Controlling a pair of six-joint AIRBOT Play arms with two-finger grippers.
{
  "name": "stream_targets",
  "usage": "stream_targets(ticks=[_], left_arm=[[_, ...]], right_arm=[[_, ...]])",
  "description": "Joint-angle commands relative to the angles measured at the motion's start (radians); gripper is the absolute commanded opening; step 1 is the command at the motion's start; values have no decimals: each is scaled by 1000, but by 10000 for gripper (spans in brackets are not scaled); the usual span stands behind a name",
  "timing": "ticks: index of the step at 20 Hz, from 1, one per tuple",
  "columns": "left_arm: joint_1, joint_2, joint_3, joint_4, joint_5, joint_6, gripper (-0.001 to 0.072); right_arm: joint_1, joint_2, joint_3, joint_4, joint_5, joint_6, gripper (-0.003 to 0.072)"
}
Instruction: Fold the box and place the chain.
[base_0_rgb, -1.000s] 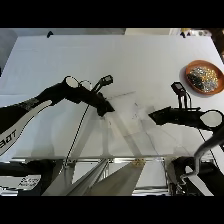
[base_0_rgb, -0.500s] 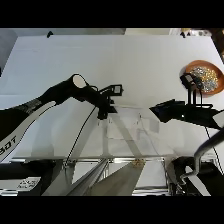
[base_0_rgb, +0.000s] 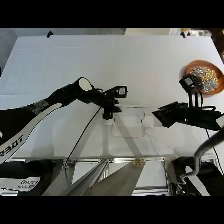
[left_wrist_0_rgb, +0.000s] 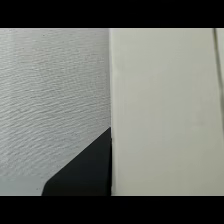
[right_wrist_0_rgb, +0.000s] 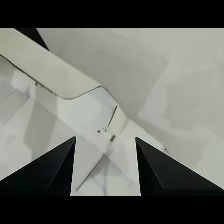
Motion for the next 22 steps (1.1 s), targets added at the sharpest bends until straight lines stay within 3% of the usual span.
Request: stream_targets(ticks=[1,7,22], left_arm=[[-1,-5,-1,-3,58,-1,2],[-11,-6,-1,141,70,-123,2],[-11,24,-2,136,54,-203,1]], right_arm=[[1,2,1,-18,6,0,409],[1,2,0,-76,4,0,408],[1,2,0,-87,3,0,408]])
